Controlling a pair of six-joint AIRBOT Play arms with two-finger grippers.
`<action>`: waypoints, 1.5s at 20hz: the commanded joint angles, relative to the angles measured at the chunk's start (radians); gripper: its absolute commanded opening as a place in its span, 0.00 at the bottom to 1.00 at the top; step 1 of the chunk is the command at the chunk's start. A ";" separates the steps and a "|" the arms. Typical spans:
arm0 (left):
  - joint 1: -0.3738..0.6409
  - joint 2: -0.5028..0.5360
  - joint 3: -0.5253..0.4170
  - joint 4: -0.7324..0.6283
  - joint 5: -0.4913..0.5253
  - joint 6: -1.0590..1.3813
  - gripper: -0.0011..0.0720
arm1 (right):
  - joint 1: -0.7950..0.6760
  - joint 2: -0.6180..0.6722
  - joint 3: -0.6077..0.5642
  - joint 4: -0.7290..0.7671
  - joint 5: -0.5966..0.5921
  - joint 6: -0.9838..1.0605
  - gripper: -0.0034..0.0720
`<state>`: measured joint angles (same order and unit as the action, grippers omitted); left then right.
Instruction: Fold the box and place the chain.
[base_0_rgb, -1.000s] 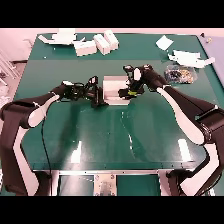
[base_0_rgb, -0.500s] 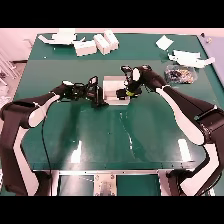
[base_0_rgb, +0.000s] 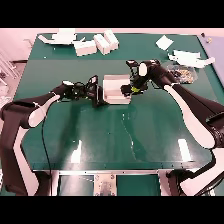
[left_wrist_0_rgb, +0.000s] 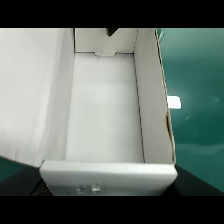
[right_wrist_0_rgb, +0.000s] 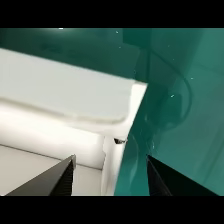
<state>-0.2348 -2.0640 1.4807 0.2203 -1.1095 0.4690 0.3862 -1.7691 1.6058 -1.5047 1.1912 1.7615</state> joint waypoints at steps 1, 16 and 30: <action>0.001 0.000 0.000 0.004 -0.003 0.002 0.67 | -0.007 0.011 0.000 -0.027 -0.004 0.000 0.72; 0.001 0.000 0.000 0.004 -0.003 0.002 0.67 | -0.148 0.229 0.000 -0.333 -0.088 -0.150 0.71; 0.001 0.000 0.000 0.004 -0.002 0.002 0.67 | -0.516 0.050 0.000 -0.328 -0.436 -0.151 0.71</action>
<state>-0.2344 -2.0640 1.4807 0.2241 -1.1122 0.4713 -0.0761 -1.6634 1.6051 -1.8332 0.8265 1.6119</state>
